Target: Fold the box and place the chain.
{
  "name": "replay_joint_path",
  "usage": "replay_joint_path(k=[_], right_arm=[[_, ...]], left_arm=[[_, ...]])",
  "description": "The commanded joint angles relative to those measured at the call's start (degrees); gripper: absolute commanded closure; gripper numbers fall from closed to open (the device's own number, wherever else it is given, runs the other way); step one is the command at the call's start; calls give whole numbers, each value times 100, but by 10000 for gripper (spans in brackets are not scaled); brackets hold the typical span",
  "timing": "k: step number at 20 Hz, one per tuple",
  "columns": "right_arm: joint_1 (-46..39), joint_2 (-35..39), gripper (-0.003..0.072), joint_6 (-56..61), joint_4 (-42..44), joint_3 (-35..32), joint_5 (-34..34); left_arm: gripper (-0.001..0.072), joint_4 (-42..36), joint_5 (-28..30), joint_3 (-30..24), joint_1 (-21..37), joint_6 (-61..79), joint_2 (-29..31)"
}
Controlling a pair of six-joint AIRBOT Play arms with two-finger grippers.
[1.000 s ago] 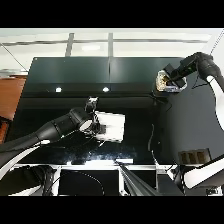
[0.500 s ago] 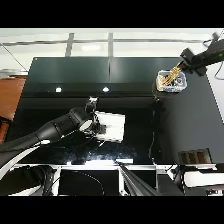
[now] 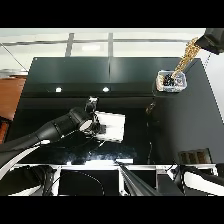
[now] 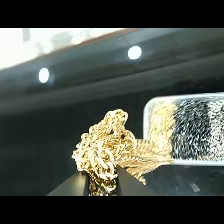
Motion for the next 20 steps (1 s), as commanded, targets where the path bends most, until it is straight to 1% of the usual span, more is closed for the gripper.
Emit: replay_joint_path(k=[1,3,6,10,13,15,17,20], right_arm=[[229,553,664,-1115,219,15,-1252],[632,837,664,-1113,227,-210,-1351],[1543,1145,665,-1110,227,-763,-1650],[2621,1266,665,-1106,197,-1414,-1766],[3303,1266,664,-1108,219,-1851,-1519],[3657,1255,665,-1106,254,-2159,-1172],[3921,1252,666,-1110,461,-2468,-796],[4140,1220,667,-1113,704,-2708,-398]], left_arm=[[681,4,57,2,2,-2,-13],[681,4,120,2,2,-2,-13],[682,2,111,2,2,-2,-13],[682,2,111,2,2,-2,-13],[681,4,116,2,2,-2,-13],[682,9,118,2,2,-2,-13],[681,7,116,2,2,-2,-13],[682,4,116,2,2,-2,-13]])
